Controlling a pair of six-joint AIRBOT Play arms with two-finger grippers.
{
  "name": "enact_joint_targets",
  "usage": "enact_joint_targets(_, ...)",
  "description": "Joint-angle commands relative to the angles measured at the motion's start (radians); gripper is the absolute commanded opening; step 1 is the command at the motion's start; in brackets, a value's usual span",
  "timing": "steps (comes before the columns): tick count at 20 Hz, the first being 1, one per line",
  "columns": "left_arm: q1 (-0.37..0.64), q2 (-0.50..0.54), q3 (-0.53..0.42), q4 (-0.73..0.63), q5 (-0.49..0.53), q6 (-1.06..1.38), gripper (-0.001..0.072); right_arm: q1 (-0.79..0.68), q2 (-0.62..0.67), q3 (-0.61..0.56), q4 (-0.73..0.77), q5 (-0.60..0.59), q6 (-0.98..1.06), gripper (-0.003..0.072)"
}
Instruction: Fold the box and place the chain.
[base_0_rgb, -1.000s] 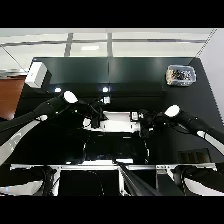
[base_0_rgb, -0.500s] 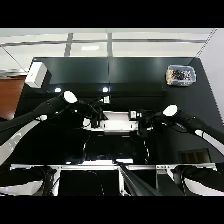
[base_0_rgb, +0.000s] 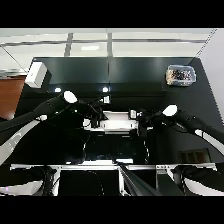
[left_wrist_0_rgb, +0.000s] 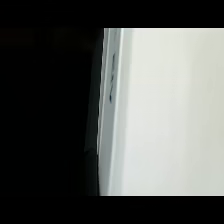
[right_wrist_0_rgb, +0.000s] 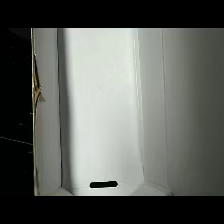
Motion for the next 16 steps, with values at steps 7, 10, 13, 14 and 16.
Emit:
enact_joint_targets(7,0.035,0.096,0.0,0.128,-0.039,-0.204,0.0661,0.001,-0.001,0.001,-0.002,-0.001,0.0,0.0476)
enact_joint_targets(10,0.087,0.223,0.0,0.367,-0.114,-0.465,0.066,0.001,0.0,0.001,-0.002,-0.001,0.0,0.0475)
enact_joint_targets(13,0.132,0.331,0.0,0.328,-0.273,-0.649,0.0619,0.001,0.0,0.001,-0.002,-0.001,0.0,0.0473)
enact_joint_targets(14,0.13,0.34,0.0,0.279,-0.338,-0.689,0.0487,0.001,0.0,0.001,-0.002,-0.001,0.0,0.0465)
enact_joint_targets(16,0.098,0.325,-0.007,0.166,-0.439,-0.734,0.0029,0.001,0.0,0.001,-0.007,0.003,0.0,0.0116)
